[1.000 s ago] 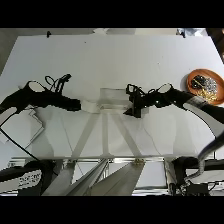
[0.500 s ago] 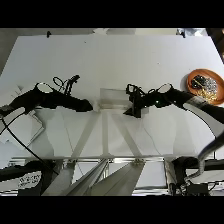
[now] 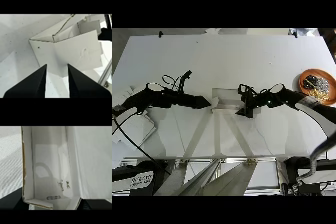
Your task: Fold the box and place the chain.
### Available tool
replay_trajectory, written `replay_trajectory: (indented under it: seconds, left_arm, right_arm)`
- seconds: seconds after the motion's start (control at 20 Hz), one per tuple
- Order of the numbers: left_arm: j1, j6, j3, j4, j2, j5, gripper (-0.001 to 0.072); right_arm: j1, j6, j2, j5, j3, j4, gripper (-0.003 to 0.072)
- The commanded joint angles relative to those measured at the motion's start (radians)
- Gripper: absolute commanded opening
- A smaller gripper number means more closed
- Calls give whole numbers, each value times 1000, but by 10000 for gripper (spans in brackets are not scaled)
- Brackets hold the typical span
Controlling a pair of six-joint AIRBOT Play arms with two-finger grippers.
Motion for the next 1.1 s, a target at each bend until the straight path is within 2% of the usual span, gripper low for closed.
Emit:
replay_trajectory:
  seconds: [0.0,0.05,0.1,0.2,0.35,0.65,0.9,1.05]
  left_arm:
    - [-1,43,0,-17,-1,-12,304]
    - [-1,62,0,-18,-1,-11,306]
    - [-3,69,0,-19,-1,-7,369]
    - [-10,82,0,-34,-2,18,559]
    - [-31,82,0,-75,-4,78,567]
    - [-74,76,0,-109,-26,88,579]
    - [-129,30,0,-98,-28,213,580]
    - [-135,-4,0,-72,-28,248,579]
  right_arm:
    - [0,0,-1,0,0,0,398]
    - [0,0,-1,0,0,0,398]
    - [0,0,-1,0,0,0,398]
    - [0,0,-1,0,0,0,398]
    - [0,0,-1,0,0,0,398]
    - [0,0,-1,0,0,1,398]
    - [0,0,-1,0,0,0,398]
    - [0,0,-1,0,0,0,398]
